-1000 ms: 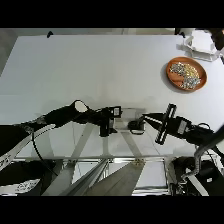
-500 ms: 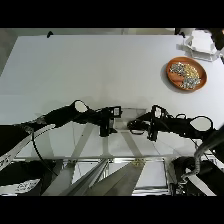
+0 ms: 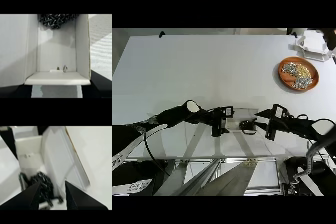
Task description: Fold the box and place the chain.
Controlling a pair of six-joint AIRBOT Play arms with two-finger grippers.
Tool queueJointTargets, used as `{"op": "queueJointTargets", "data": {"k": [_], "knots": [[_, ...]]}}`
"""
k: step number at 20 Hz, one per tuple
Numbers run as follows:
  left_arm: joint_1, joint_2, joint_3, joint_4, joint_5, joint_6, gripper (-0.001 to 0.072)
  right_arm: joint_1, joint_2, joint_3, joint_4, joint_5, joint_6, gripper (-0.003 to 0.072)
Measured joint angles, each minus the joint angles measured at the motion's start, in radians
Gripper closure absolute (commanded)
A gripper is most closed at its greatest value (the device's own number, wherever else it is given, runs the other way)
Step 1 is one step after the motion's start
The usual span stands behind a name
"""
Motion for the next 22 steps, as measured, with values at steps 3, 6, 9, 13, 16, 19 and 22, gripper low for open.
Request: {"op": "queueJointTargets", "data": {"k": [3,6,9,13,16,19,22], "knots": [[0.000,0.000,0.000,0.000,0.000,0.000,0.0275,-0.068,0.048,0.000,-0.168,0.036,0.065,0.0388],[0.000,0.000,0.000,0.000,0.000,0.000,0.0275,-0.095,0.010,0.000,-0.264,0.050,0.061,0.0389],[0.000,0.000,0.000,0.000,0.000,0.000,0.0275,-0.104,-0.079,0.000,-0.264,0.050,-0.040,0.0389],[0.000,0.000,0.000,0.000,0.000,0.000,0.0275,-0.080,-0.191,0.000,-0.159,0.022,-0.195,0.0389],[0.000,0.000,0.000,0.000,0.000,0.000,0.0275,-0.033,-0.262,0.000,-0.124,-0.010,-0.265,0.0389],[0.000,0.000,0.000,0.000,0.000,0.000,0.0275,-0.012,-0.300,0.000,-0.108,-0.037,-0.296,0.0396],[0.000,0.000,0.000,0.000,0.000,0.000,0.0275,-0.003,-0.317,0.000,-0.096,-0.050,-0.307,0.0465]]}}
